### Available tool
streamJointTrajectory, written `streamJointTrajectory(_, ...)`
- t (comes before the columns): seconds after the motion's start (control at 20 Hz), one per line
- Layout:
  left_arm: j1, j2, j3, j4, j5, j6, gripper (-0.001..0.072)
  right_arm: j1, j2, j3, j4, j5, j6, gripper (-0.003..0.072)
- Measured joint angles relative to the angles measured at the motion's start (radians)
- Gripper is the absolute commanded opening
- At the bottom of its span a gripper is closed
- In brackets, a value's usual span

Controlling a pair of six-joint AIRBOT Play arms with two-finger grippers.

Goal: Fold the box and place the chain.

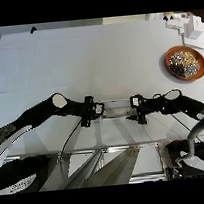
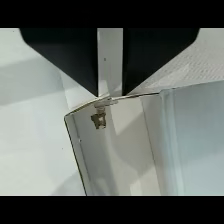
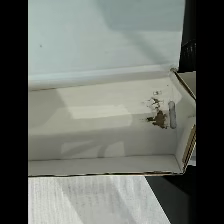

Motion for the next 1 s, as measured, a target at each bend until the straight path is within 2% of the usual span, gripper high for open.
streamJointTrajectory(0.6,-0.066,-0.003,0.000,-0.089,0.082,-0.002,0.0135,0.000,0.000,0.000,0.000,0.000,0.000,0.0296)
streamJointTrajectory(0.65,-0.073,-0.005,0.000,-0.098,0.089,-0.001,0.0166,0.000,0.000,0.000,0.000,0.000,0.000,0.0296)
streamJointTrajectory(0.75,-0.082,-0.016,0.000,-0.112,0.101,-0.002,0.0382,0.000,0.000,0.000,0.000,0.000,0.000,0.0296)
streamJointTrajectory(0.8,-0.087,-0.023,0.000,-0.116,0.102,-0.002,0.0421,0.000,0.000,0.000,0.000,0.000,0.000,0.0296)
streamJointTrajectory(0.95,-0.098,-0.044,0.000,-0.122,0.113,-0.002,0.0442,0.000,0.000,0.000,-0.001,0.000,-0.001,0.0296)
streamJointTrajectory(1.0,-0.101,-0.048,0.000,-0.124,0.116,-0.002,0.0541,0.000,0.000,0.000,-0.001,0.000,-0.001,0.0296)
